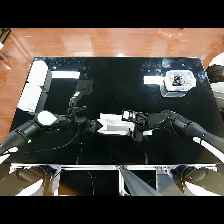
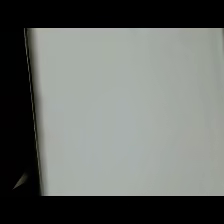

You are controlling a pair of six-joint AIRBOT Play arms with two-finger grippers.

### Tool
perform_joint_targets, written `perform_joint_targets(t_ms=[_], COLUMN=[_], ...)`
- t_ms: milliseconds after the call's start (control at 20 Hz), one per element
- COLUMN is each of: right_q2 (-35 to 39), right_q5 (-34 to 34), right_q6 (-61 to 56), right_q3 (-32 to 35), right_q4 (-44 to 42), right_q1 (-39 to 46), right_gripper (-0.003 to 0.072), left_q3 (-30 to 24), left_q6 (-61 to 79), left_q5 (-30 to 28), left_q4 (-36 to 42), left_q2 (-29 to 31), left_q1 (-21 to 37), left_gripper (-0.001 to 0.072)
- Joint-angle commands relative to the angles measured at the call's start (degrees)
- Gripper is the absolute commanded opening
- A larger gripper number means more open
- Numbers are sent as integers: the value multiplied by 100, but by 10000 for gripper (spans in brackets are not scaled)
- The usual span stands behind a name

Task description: Fold the box and place the chain.

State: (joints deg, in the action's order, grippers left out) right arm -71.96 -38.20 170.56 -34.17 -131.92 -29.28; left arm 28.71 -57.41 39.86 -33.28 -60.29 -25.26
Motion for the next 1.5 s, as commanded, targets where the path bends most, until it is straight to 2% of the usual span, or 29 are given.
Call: perform_joint_targets(t_ms=[0,100,250,550,1000,1250,1450], right_q2=[2,2,0,0,0,2,2], right_q5=[2,2,2,2,2,2,4], right_q6=[0,-2,-2,0,0,0,0], right_q3=[2,2,2,2,2,2,2], right_q4=[0,-2,-2,0,-2,0,0], right_q1=[0,0,0,0,0,0,0], right_gripper=[521,521,521,521,522,521,521], left_q3=[-50,-50,-50,-50,-50,-37,74], left_q6=[-153,-275,-1045,-1399,-1910,-2848,-2855], left_q5=[-372,-455,-787,-1322,-1390,-1082,-1150], left_q4=[-79,-138,-793,-844,-863,-1598,-1620], left_q2=[79,79,79,79,76,76,74], left_q1=[-219,-264,-448,-944,-977,-977,-1172], left_gripper=[610,609,609,609,609,609,609])
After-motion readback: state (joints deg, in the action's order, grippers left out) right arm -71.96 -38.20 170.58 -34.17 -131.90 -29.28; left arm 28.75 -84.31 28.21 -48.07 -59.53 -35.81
